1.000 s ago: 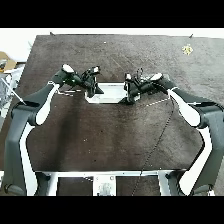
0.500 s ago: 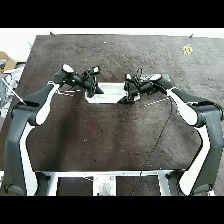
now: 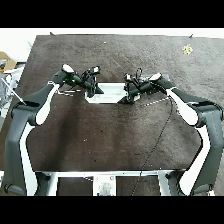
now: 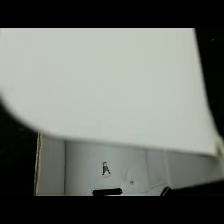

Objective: Fold the box and place the chain.

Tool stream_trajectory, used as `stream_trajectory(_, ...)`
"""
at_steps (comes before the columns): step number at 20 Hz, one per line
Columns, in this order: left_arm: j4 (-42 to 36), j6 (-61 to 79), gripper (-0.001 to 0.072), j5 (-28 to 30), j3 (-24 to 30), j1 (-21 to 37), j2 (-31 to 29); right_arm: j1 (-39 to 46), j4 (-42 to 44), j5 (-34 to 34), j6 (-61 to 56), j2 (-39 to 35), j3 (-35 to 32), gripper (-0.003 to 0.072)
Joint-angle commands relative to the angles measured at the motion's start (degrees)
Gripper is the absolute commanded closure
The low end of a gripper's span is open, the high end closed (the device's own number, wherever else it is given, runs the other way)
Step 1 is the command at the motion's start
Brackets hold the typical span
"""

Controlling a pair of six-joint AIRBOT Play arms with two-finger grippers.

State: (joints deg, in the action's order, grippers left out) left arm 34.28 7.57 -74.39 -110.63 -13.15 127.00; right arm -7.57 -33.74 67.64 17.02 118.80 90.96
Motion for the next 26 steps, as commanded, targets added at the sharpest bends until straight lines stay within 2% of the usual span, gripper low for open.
stream_trajectory(1, 0.0, 0.0, 0.0699, 0.02, -0.02, -0.02, 0.02, 0.02, -0.76, -0.57, -0.09, 0.04, -0.07, 0.0192)
stream_trajectory(2, 0.0, 0.0, 0.0699, 0.02, -0.02, -0.02, 0.02, 0.02, -0.76, -0.57, -0.09, 0.04, -0.07, 0.0243)
stream_trajectory(26, -0.02, 0.0, 0.0699, 0.09, -0.02, -0.02, 0.02, 0.02, -0.74, -1.18, -0.09, 0.02, -0.07, 0.0244)
